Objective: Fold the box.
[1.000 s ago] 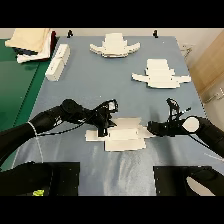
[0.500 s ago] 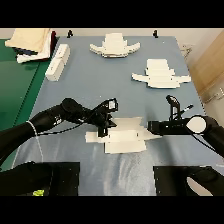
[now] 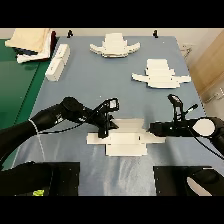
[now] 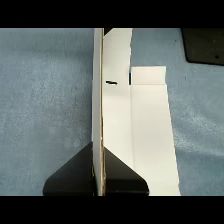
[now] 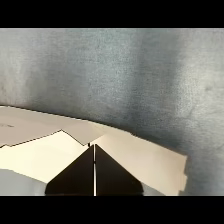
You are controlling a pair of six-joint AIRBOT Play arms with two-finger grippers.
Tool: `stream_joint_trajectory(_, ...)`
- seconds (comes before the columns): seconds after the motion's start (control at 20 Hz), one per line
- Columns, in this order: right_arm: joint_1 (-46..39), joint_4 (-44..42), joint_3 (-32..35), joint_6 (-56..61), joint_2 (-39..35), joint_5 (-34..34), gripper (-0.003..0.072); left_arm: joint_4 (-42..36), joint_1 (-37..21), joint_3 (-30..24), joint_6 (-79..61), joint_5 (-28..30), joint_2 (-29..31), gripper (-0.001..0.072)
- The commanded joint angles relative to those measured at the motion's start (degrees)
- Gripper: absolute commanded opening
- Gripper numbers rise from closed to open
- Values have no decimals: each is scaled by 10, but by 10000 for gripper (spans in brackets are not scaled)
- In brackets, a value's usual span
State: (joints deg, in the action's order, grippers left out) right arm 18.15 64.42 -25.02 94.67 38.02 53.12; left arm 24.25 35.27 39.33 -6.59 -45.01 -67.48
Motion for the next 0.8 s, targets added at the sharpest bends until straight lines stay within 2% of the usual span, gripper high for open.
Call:
stream_joint_trajectory(0.0,1,1,0,-1,-2,1,4,2,0,-7,2,-2,-14,15)
stream_joint_trajectory(0.35,1,-19,-1,-29,-6,23,5,15,0,-11,2,0,-19,17)
stream_joint_trajectory(0.5,1,-24,-1,-52,-39,51,5,15,1,-11,2,-8,-19,16)
stream_joint_trajectory(0.65,1,-10,-1,-51,-81,52,4,16,13,-11,24,-38,-19,16)
stream_joint_trajectory(0.75,1,-10,-1,-51,-100,52,4,37,30,-11,43,-34,-19,16)
